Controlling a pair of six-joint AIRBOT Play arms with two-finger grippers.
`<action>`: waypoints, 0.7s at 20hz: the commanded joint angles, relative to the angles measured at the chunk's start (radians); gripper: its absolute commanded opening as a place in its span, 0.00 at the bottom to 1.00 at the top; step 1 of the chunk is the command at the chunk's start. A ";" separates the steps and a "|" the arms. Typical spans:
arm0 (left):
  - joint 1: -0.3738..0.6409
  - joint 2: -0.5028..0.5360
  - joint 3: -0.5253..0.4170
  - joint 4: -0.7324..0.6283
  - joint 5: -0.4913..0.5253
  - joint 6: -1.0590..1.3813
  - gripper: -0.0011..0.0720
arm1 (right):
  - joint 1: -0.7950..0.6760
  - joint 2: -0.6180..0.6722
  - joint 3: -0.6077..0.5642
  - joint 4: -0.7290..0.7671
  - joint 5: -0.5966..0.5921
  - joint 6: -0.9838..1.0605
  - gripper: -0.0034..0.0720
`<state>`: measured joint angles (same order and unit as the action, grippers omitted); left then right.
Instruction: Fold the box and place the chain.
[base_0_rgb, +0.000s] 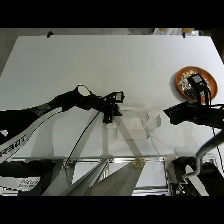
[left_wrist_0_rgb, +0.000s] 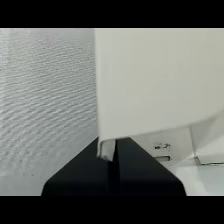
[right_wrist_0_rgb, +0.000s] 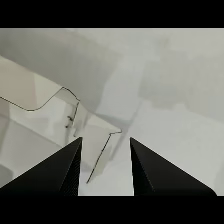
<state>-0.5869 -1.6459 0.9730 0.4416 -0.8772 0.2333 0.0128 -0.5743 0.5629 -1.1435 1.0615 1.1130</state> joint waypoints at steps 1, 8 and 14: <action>-0.001 -0.005 -0.002 -0.024 0.044 0.014 0.02 | 0.000 0.001 0.001 -0.012 0.000 0.000 0.50; -0.001 -0.005 -0.002 -0.023 0.046 0.013 0.02 | 0.000 0.000 0.001 -0.012 0.000 0.000 0.50; -0.001 -0.005 -0.002 -0.022 0.051 0.013 0.02 | 0.000 0.001 0.001 -0.012 0.001 0.000 0.50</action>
